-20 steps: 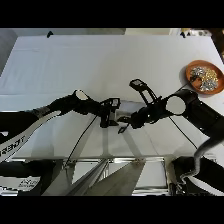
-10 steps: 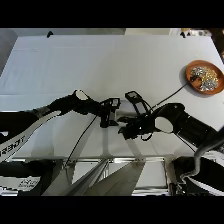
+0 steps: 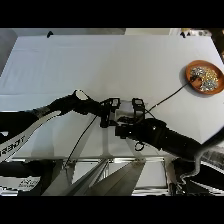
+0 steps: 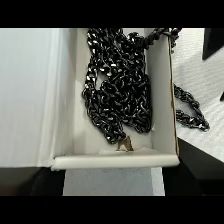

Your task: Fold the box and place the chain.

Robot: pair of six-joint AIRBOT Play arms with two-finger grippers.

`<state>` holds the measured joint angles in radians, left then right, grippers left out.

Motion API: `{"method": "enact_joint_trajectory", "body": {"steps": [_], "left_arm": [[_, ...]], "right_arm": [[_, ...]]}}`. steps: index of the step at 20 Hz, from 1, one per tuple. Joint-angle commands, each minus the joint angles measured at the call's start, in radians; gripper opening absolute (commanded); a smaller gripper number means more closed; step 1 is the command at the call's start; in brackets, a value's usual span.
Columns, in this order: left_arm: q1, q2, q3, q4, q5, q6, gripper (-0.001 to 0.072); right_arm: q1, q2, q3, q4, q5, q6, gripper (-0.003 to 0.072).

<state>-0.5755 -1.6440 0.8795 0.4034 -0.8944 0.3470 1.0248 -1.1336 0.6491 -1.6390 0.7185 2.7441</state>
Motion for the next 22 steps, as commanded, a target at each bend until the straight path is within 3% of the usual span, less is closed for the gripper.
{"method": "enact_joint_trajectory", "body": {"steps": [1, 10, 12, 22], "left_arm": [[0.000, 0.001, 0.001, 0.000, 0.000, 0.000, 0.0211], [0.000, 0.001, 0.001, 0.000, 0.000, 0.000, 0.0211], [0.000, 0.001, 0.001, 0.000, 0.000, 0.000, 0.0211], [0.000, 0.001, 0.001, 0.000, 0.000, 0.000, 0.0211]], "right_arm": [[0.035, -0.048, -0.005, -0.073, -0.016, 0.216, 0.0268], [0.035, -0.089, -0.005, -0.080, -0.067, 0.236, 0.0212], [0.035, -0.099, -0.005, -0.080, -0.065, 0.244, 0.0117], [0.035, -0.128, -0.003, -0.058, -0.111, 0.243, 0.0108]]}}
